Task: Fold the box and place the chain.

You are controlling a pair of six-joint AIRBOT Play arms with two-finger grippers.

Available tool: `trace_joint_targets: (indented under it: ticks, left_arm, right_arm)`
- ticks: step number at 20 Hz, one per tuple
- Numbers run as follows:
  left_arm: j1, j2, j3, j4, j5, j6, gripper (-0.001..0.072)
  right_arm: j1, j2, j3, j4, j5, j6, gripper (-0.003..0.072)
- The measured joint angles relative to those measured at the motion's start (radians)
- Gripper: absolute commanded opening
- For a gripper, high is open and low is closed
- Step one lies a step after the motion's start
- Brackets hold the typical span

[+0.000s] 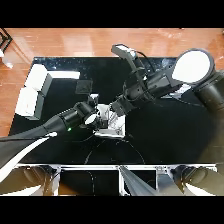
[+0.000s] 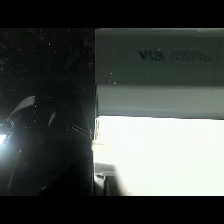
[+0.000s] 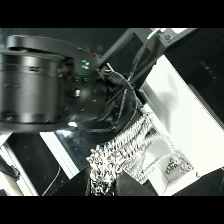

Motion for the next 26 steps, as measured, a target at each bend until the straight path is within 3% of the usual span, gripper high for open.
trace_joint_targets:
  ticks: [8,9,11,16,20,21,22,23,24,26]
  left_arm:
    - [0.000,0.000,0.000,0.000,0.000,0.000,0.0019]
    - [0.000,0.000,0.000,0.000,0.000,0.000,0.0019]
    - [0.000,0.000,0.000,0.000,0.000,0.000,0.0019]
    - [0.000,0.000,0.000,0.002,0.000,0.000,0.0020]
    - [0.000,0.000,0.002,0.002,-0.001,0.000,0.0022]
    - [0.000,0.000,0.007,0.002,-0.005,0.000,0.0078]
    - [0.000,0.001,0.013,0.003,-0.008,0.001,0.0292]
    - [0.000,0.001,0.022,0.014,0.003,0.000,0.0597]
    - [0.001,0.008,0.035,0.014,-0.002,-0.002,0.0640]
    - [0.001,0.018,0.066,0.009,-0.021,-0.001,0.0640]
  right_arm:
    - [0.003,-0.026,-0.124,-0.019,-0.063,0.000,0.0019]
    - [0.004,-0.031,-0.132,-0.016,-0.071,0.000,0.0064]
    - [0.002,-0.037,-0.142,-0.010,-0.082,0.004,0.0720]
    - [-0.066,-0.010,-0.150,-0.031,-0.002,0.013,0.0711]
    - [-0.197,0.083,-0.151,-0.133,0.083,0.015,0.0712]
    - [-0.232,0.110,-0.151,-0.160,0.097,0.015,0.0712]
    - [-0.263,0.134,-0.151,-0.181,0.105,0.015,0.0713]
    - [-0.290,0.155,-0.151,-0.196,0.111,0.015,0.0713]
    - [-0.313,0.173,-0.151,-0.211,0.119,0.015,0.0714]
    - [-0.343,0.197,-0.152,-0.228,0.132,0.015,0.0720]
